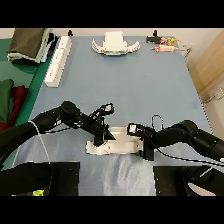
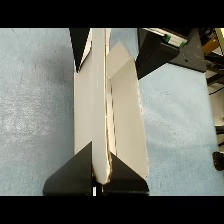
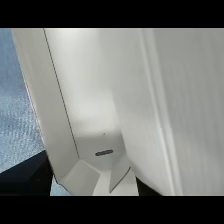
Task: Fold the box.
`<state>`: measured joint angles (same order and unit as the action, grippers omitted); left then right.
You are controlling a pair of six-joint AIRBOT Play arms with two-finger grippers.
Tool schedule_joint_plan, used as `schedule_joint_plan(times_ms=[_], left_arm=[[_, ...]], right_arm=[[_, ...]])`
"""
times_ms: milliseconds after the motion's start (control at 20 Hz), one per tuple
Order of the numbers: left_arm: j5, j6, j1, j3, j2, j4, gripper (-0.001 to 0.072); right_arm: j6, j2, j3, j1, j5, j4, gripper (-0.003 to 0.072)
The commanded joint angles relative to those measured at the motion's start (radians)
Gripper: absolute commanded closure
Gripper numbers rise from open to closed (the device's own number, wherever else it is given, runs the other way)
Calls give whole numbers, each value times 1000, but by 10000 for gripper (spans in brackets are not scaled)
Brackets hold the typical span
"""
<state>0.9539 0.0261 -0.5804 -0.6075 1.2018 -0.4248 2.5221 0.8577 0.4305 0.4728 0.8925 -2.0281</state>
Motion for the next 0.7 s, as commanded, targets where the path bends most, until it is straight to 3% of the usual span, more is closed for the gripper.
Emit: schedule_joint_plan(times_ms=[0,450,650], left_arm=[[-2,0,0,0,-1,0,694],[-2,0,0,0,-1,0,694],[-2,0,0,0,-1,0,694]], right_arm=[[8,1,0,0,10,9,-25],[145,2,-2,-64,8,-2,-26],[323,3,-2,-127,26,-100,-26]])
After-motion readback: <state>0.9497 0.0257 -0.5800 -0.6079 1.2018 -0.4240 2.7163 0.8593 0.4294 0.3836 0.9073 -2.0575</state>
